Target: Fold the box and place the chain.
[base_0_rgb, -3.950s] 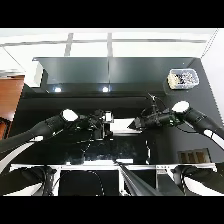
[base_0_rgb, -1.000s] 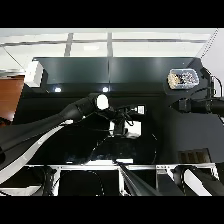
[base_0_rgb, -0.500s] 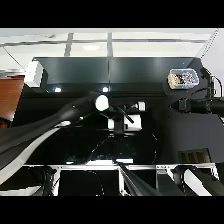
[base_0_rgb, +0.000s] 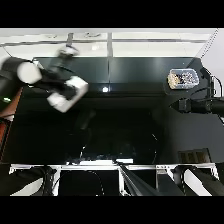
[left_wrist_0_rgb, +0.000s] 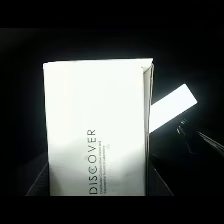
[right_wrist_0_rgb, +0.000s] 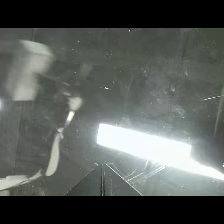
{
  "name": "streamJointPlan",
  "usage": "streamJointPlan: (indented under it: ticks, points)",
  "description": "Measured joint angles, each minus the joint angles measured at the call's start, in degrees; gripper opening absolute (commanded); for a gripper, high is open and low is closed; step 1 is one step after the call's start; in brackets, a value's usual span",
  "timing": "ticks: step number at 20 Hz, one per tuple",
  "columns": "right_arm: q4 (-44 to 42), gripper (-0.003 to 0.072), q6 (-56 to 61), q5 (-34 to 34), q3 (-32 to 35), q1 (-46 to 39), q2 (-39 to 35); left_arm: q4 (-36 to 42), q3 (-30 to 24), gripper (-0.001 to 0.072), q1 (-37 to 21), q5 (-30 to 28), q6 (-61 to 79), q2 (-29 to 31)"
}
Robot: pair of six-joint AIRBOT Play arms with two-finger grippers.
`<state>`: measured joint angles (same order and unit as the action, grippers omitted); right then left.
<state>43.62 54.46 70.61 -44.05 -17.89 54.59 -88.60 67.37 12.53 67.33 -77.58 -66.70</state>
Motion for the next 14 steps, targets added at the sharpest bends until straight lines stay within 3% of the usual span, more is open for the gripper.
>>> streamJointPlan:
  ticks: [4, 7, 10, 14]
  points:
    - [-0.02, 0.0013, 0.50, -0.22, 0.00, 0.00, 0.00, -0.61, -3.08, 0.0281, -18.73, -1.27, -6.08, -0.09]
    - [-0.02, 0.0013, 1.14, -0.33, 0.00, 0.00, 0.00, 3.43, -3.58, 0.0282, -28.94, -3.80, -3.93, -2.64]
    - [-0.04, 0.0013, 2.25, -0.39, 0.00, 0.00, 0.00, 7.41, -3.21, 0.0282, -35.06, -7.28, 2.58, -6.36]
    - [-0.04, 0.0013, 4.22, -0.46, 0.00, 0.00, 0.00, 11.21, -2.19, 0.0283, -37.73, -13.27, 10.95, -12.37]
